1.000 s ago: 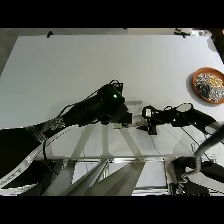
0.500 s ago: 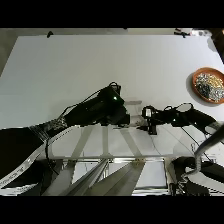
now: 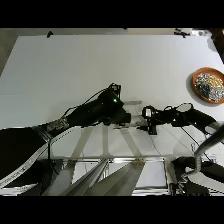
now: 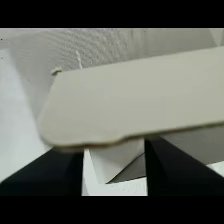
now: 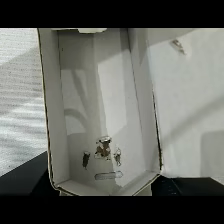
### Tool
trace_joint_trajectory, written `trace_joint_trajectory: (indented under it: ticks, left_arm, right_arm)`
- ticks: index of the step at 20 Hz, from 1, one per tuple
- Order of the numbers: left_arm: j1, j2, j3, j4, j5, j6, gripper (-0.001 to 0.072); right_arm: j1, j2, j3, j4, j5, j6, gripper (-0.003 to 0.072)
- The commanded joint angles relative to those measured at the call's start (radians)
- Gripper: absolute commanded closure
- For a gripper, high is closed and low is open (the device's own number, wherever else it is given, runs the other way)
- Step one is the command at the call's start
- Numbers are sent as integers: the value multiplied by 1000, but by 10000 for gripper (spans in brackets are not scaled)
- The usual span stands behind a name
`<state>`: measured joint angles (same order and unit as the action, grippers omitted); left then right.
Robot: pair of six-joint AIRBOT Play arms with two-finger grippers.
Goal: Fold the box and place the chain.
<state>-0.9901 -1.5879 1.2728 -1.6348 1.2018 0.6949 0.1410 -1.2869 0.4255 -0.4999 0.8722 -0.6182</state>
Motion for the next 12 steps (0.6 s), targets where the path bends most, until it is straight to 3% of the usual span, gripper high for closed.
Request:
trace_joint_trajectory:
  ticks: [1, 11, 12]
  left_arm:
    - [1, -18, -1, -15, -4, -27, 373]
    - [1, -32, -3, -33, 5, -144, 378]
    - [1, -32, -4, -33, 5, -146, 449]
  right_arm:
    - [0, 1, 0, 0, 0, 0, 329]
    - [0, 1, 0, 0, 0, 0, 329]
    - [0, 1, 0, 0, 0, 0, 329]
